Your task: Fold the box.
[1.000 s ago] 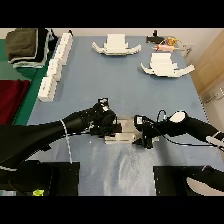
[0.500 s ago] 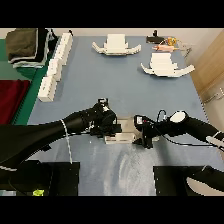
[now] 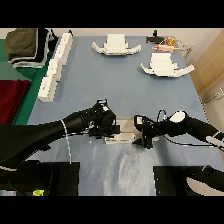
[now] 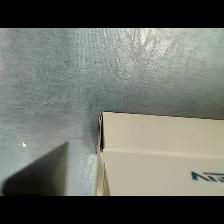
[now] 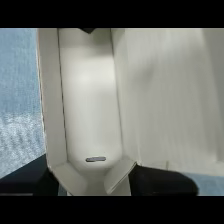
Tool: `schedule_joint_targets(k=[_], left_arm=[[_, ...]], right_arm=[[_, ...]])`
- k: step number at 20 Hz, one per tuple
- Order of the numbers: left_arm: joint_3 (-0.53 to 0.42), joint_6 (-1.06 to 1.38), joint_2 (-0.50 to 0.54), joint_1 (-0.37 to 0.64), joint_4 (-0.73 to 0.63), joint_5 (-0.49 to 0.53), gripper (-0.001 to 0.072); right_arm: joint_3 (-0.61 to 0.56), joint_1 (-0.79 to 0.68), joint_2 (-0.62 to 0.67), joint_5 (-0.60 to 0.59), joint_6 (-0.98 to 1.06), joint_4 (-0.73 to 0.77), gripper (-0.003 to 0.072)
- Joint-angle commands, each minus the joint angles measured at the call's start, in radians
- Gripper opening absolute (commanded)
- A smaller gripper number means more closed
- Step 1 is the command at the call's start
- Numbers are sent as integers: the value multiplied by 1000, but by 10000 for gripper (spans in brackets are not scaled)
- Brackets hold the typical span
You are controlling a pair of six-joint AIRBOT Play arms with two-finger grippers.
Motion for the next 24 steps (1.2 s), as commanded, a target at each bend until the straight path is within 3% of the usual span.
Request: schedule_joint_targets(k=[1,4,5,6,7,9,10,11,12,14,15,16,17,18,21,24], left_arm=[[1,24,-1,0,0,2,14],[1,25,-1,0,0,7,17],[1,26,-1,0,0,10,96],[1,25,-1,0,0,10,447],[1,18,-1,0,2,9,674],[1,18,-1,0,2,9,669],[1,18,-1,1,3,9,622],[1,18,-1,1,3,8,368],[1,22,-1,1,3,8,25],[1,26,-1,1,4,9,14],[1,26,-1,1,4,9,17],[1,26,-1,1,4,8,140],[1,22,-1,1,4,8,565],[1,-4,-1,1,4,5,700],[15,-8,1,3,-3,-13,700],[63,19,32,11,-3,-92,700]], right_arm=[[1,0,0,0,0,0,541],[1,0,0,1,0,0,541],[1,0,0,1,0,0,541],[1,0,0,0,0,0,541],[1,0,0,0,0,0,541],[1,0,0,0,0,0,541],[1,0,0,0,0,0,541],[1,0,0,0,0,0,541],[1,0,0,0,0,0,541],[1,0,0,0,0,0,541],[1,0,0,0,0,0,542],[1,0,0,0,0,0,541],[1,0,0,0,0,0,541],[1,0,0,0,0,0,541],[1,0,0,0,0,0,541],[1,0,0,0,0,0,541]])
